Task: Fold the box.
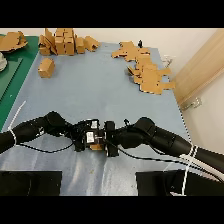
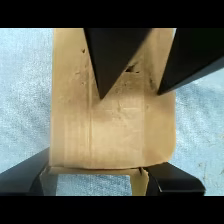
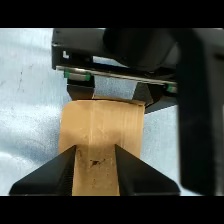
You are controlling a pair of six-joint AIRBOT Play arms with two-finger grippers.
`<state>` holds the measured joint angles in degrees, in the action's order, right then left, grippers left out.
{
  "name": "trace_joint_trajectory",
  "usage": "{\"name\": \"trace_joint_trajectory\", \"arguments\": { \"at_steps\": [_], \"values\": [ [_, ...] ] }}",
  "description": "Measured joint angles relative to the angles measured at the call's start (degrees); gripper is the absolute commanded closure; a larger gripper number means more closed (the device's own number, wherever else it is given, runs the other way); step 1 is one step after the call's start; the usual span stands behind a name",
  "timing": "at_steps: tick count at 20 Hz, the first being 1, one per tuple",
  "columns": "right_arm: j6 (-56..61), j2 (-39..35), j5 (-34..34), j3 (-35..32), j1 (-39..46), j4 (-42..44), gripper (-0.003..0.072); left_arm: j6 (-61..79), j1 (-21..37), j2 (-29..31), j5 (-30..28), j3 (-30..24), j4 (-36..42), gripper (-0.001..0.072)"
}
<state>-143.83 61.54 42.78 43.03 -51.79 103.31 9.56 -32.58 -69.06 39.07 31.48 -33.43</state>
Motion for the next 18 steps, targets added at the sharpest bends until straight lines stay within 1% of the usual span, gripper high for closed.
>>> {"name": "trace_joint_trajectory", "arguments": {
  "at_steps": [5, 8, 11, 16, 17, 18],
  "values": [
    [15.76, -0.48, -0.85, 0.0, -6.32, -20.65, 0.0336, -0.2, 0.0, 0.0, -0.02, 0.0, 0.09, 0.0182],
    [21.73, -0.85, -1.18, -0.02, -8.61, -28.35, 0.0336, -0.17, 0.0, 0.0, -0.22, 0.0, 0.22, 0.0182],
    [24.41, -1.42, -1.18, -0.02, -9.84, -30.95, 0.0336, 0.04, 0.0, 0.0, -0.13, 0.0, 0.04, 0.0182],
    [25.9, -2.51, -1.18, -0.02, -10.49, -31.87, 0.0337, 0.07, 0.0, 0.0, 0.0, 0.0, 0.02, 0.0182],
    [26.01, -2.64, -1.2, -0.02, -10.56, -31.91, 0.0354, 0.07, 0.0, 0.0, 0.0, 0.0, 0.0, 0.0182],
    [26.1, -2.75, -1.2, -0.02, -10.62, -31.95, 0.0419, 0.07, 0.0, 0.0, 0.02, 0.0, 0.0, 0.0182]
  ]
}}
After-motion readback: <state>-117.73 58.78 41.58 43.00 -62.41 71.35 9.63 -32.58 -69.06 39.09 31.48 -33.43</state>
